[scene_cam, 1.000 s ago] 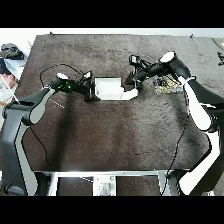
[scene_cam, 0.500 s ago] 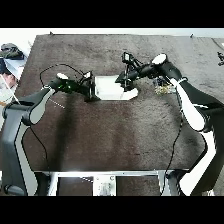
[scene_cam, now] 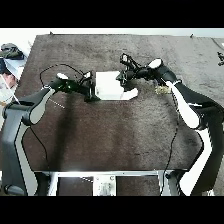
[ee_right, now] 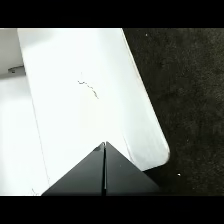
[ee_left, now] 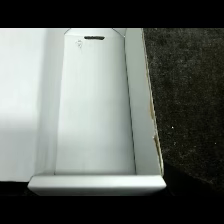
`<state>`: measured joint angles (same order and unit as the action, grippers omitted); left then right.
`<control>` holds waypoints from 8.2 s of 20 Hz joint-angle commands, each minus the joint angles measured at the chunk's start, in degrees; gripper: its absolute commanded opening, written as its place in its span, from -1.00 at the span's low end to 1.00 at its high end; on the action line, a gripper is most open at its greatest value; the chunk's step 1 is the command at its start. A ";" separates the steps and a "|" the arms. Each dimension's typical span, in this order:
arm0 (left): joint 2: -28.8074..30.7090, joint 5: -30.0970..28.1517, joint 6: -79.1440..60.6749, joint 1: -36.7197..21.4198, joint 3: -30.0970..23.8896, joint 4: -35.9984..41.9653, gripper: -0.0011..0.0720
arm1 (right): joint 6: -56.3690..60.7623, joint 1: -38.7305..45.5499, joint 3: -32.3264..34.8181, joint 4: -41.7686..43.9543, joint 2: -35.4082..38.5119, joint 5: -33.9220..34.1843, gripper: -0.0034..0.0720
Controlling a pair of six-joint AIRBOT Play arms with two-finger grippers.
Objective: Fold the box and place the chain.
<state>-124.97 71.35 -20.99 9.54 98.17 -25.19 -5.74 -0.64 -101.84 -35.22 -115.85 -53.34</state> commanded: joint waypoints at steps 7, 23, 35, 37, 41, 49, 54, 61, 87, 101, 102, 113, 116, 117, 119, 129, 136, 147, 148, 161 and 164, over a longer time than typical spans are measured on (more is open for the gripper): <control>-0.04 0.02 -0.02 -0.07 -0.02 -0.02 0.44 | -0.04 0.00 0.04 -0.50 -2.45 -1.49 -0.94; -0.04 -0.02 -0.02 -0.07 -0.02 -0.02 0.44 | 2.56 3.69 -0.02 -17.14 8.07 -22.12 0.66; -0.04 -0.02 -0.02 -0.07 -0.02 -0.02 0.44 | 2.56 -0.52 0.00 -20.70 1.92 -15.58 0.63; -0.04 0.00 -0.02 -0.07 -0.02 -0.02 0.44 | 2.58 -0.85 0.00 -20.72 1.90 -14.36 0.18; -0.04 0.00 -0.02 -0.07 -0.02 -0.02 0.44 | 2.58 -1.66 0.02 -20.68 1.90 -14.36 -0.05; -0.04 0.00 -0.02 -0.07 -0.02 -0.02 0.44 | 2.58 -4.04 0.07 -18.91 1.49 -14.12 -0.46; -0.04 -0.02 -0.02 -0.07 -0.02 -0.02 0.44 | 2.56 -4.07 0.07 -18.10 1.11 -14.10 -0.35; -0.04 -0.02 -0.02 -0.07 -0.02 -0.02 0.44 | 2.62 -4.04 0.07 -17.97 1.09 -13.27 0.63; -0.04 -0.02 -0.02 -0.07 -0.02 -0.02 0.44 | 59.78 11.45 5.62 -16.15 12.02 -15.52 -0.95; -0.04 -0.02 -0.02 -0.07 -0.02 -0.02 0.44 | 59.52 8.72 28.26 -0.46 11.91 -4.20 -0.94; -0.04 0.00 -0.02 -0.07 -0.02 -0.02 0.44 | 59.32 7.78 28.17 -0.44 11.91 -3.74 -0.94; -0.04 -0.02 -0.02 -0.07 -0.02 -0.02 0.44 | 56.74 6.67 23.50 5.51 12.04 -4.81 -0.32; -0.04 0.00 -0.02 -0.07 -0.02 -0.02 0.44 | 56.78 6.23 22.36 5.66 12.04 -5.20 0.40; -0.04 -0.02 -0.02 -0.07 -0.02 -0.02 0.44 | 57.02 5.97 22.36 5.68 12.02 -5.62 0.41; -0.04 0.00 -0.02 -0.07 -0.02 -0.02 0.44 | 57.20 5.20 22.34 5.90 12.02 -5.88 0.41; -0.04 -0.02 -0.02 -0.07 -0.02 -0.02 0.44 | 67.32 1.11 17.79 -3.80 11.91 -3.61 0.22; -0.04 -0.02 -0.02 -0.07 -0.02 -0.02 0.44 | 70.07 -1.57 17.09 -8.72 11.91 -1.97 0.22; -0.04 0.00 -0.02 -0.07 -0.02 -0.02 0.44 | 81.35 -4.98 11.21 -23.39 10.05 -1.44 0.22; -0.04 -0.02 -0.02 -0.07 -0.02 -0.02 0.44 | 83.34 -5.60 8.79 -25.73 8.63 -3.63 0.22; -0.04 -0.02 -0.02 -0.07 -0.02 -0.02 0.44 | 98.18 -11.67 -6.25 -43.06 1.22 -14.75 0.22; -0.04 0.00 -0.02 -0.07 -0.02 -0.02 0.44 | 98.60 -11.67 -6.60 -43.45 0.63 -14.23 0.22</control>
<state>-124.97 71.35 -20.99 9.45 98.17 -25.19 91.53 -12.10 -107.87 -77.36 -114.76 -67.59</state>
